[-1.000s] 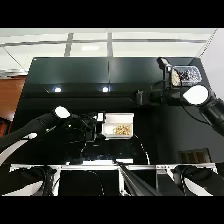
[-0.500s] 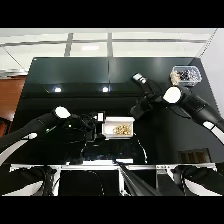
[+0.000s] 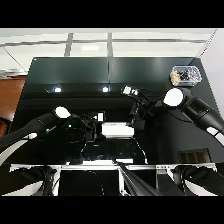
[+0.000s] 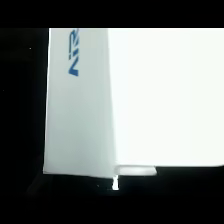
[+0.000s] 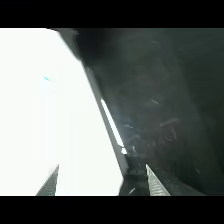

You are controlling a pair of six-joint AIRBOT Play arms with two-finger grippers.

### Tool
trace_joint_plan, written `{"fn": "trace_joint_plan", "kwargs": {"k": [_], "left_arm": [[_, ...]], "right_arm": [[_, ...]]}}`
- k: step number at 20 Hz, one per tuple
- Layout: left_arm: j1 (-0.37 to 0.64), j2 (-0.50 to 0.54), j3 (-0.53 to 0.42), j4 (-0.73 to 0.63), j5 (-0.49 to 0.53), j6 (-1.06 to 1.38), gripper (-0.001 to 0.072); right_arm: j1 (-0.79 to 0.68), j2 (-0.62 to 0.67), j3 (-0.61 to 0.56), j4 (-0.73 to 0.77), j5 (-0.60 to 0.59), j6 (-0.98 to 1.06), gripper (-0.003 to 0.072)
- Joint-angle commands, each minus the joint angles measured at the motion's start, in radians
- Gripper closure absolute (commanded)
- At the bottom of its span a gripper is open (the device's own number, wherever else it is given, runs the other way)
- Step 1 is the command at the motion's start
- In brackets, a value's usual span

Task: Fold the box and place the chain.

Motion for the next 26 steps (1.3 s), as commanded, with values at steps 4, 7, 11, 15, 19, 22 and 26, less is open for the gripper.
{"fn": "trace_joint_plan", "kwargs": {"k": [4,7,11,15,19,22,26], "left_arm": [[-0.001,-0.001,0.000,0.001,-0.001,0.000,0.0263],[-0.001,-0.001,0.000,0.001,-0.001,0.000,0.0263],[-0.001,-0.001,0.000,0.001,-0.001,0.000,0.0263],[-0.001,-0.001,0.000,0.001,-0.001,0.001,0.0263],[-0.002,-0.001,0.000,0.001,-0.001,0.000,0.0263],[-0.002,-0.001,0.000,0.001,-0.001,0.000,0.0263],[-0.002,-0.001,0.000,0.001,-0.001,0.000,0.0263]], "right_arm": [[0.037,0.001,-0.028,0.048,0.002,-0.097,0.0055],[0.037,0.001,-0.028,0.090,0.050,-0.160,0.0056],[0.037,-0.009,-0.028,0.059,0.040,-0.192,0.0056],[0.047,-0.019,-0.028,0.063,0.040,-0.270,0.0057],[0.075,-0.019,-0.028,0.066,0.059,-0.299,0.0058],[0.085,-0.019,-0.028,0.032,0.037,-0.298,0.0058],[0.084,-0.019,-0.028,0.016,0.014,-0.295,0.0188]]}}
